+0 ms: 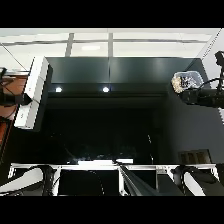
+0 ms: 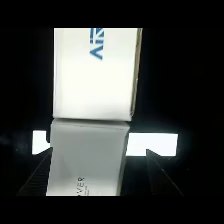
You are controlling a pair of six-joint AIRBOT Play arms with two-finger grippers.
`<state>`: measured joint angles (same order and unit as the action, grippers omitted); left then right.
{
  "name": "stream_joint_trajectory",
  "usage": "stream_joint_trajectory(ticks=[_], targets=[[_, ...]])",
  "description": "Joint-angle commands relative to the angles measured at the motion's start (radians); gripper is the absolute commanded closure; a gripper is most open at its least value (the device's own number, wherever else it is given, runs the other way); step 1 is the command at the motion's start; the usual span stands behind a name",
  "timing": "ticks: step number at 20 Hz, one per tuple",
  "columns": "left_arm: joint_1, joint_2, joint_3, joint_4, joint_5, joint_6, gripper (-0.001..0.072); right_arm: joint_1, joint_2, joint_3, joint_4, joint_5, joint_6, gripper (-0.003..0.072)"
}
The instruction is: Fold the box and place the chain.
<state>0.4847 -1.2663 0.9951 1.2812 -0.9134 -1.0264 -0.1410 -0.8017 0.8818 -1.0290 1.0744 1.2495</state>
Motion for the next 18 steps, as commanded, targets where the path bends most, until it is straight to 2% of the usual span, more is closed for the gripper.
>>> stream_joint_trajectory(ticks=[1, 2, 3, 4, 6, 8, 10, 11, 12, 13, 18], targets=[[-0.027, 0.048, 0.116, -0.089, -0.129, -0.048, 0.0050, 0.000, 0.000, 0.001, -0.068, -0.058, -0.007, 0.0668], [-0.046, 0.079, 0.127, -0.089, -0.135, -0.104, 0.0263, 0.002, 0.000, 0.001, -0.065, -0.050, -0.007, 0.0668], [-0.066, 0.115, 0.123, -0.094, -0.141, -0.146, 0.0561, 0.004, 0.000, 0.001, -0.066, -0.039, -0.008, 0.0667], [-0.095, 0.158, 0.103, -0.134, -0.139, -0.148, 0.0680, 0.013, 0.000, -0.002, -0.070, -0.044, -0.011, 0.0668], [-0.177, 0.261, -0.001, -0.257, -0.041, -0.076, 0.0681, 0.058, 0.001, -0.045, -0.068, -0.152, -0.075, 0.0670], [-0.312, 0.385, -0.190, -0.351, 0.204, 0.030, 0.0682, 0.142, 0.000, -0.134, -0.065, -0.345, -0.179, 0.0670], [-0.451, 0.470, -0.381, -0.328, 0.473, 0.035, 0.0679, 0.194, 0.000, -0.248, -0.071, -0.594, -0.196, 0.0668], [-0.492, 0.480, -0.441, -0.317, 0.550, 0.035, 0.0679, 0.193, 0.000, -0.294, -0.068, -0.684, -0.195, 0.0668], [-0.518, 0.475, -0.476, -0.317, 0.587, 0.035, 0.0679, 0.187, 0.000, -0.329, -0.069, -0.739, -0.195, 0.0668], [-0.530, 0.469, -0.488, -0.317, 0.592, 0.035, 0.0678, 0.180, 0.000, -0.343, -0.071, -0.745, -0.196, 0.0667], [-0.530, 0.464, -0.489, -0.318, 0.593, 0.035, 0.0678, 0.174, 0.000, -0.345, -0.072, -0.712, -0.196, 0.0667]])
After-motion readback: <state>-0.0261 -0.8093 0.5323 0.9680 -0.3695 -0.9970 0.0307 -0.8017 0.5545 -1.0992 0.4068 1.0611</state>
